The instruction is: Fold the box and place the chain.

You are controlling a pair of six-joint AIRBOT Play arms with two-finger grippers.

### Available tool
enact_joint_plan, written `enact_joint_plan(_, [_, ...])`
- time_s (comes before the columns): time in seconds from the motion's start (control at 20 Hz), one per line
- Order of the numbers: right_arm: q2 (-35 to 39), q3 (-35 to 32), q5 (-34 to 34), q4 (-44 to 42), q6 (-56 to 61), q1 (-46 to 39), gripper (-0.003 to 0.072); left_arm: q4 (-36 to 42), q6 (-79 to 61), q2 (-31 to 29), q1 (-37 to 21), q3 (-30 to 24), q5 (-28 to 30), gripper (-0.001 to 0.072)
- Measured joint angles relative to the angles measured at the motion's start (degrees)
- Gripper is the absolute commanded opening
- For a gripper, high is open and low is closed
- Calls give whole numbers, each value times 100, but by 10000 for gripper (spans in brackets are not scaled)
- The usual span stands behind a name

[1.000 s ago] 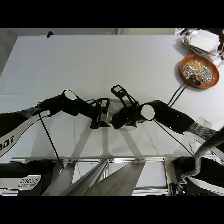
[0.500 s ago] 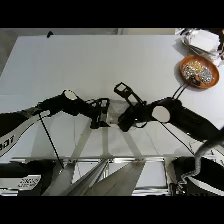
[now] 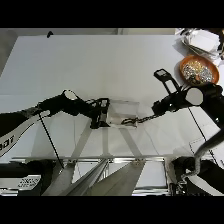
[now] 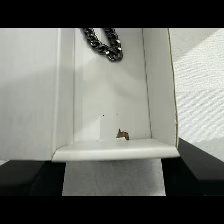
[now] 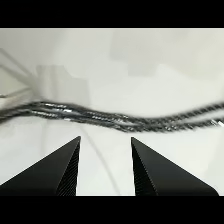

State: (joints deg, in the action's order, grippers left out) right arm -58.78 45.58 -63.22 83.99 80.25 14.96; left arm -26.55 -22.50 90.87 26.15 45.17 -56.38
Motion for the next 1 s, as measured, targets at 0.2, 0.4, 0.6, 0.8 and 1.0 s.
enact_joint_plan(0.2, [-575, 0, -70, 149, 114, -463, 359, 0, 0, 0, 0, 0, 0, 343])
enact_joint_plan(0.4, [-1110, -7, 0, 111, 208, -584, 327, 0, 2, 0, 0, 0, 0, 343])
enact_joint_plan(0.6, [-1412, -35, 98, 44, 227, -614, 320, 0, 0, 0, 0, 0, 0, 343])
enact_joint_plan(0.8, [-1510, -48, 83, 103, 249, -621, 320, 0, 0, 0, 0, 0, 0, 343])
enact_joint_plan(1.0, [-1537, -52, -31, 350, 426, -621, 318, -2, 0, 0, 0, 0, 0, 343])
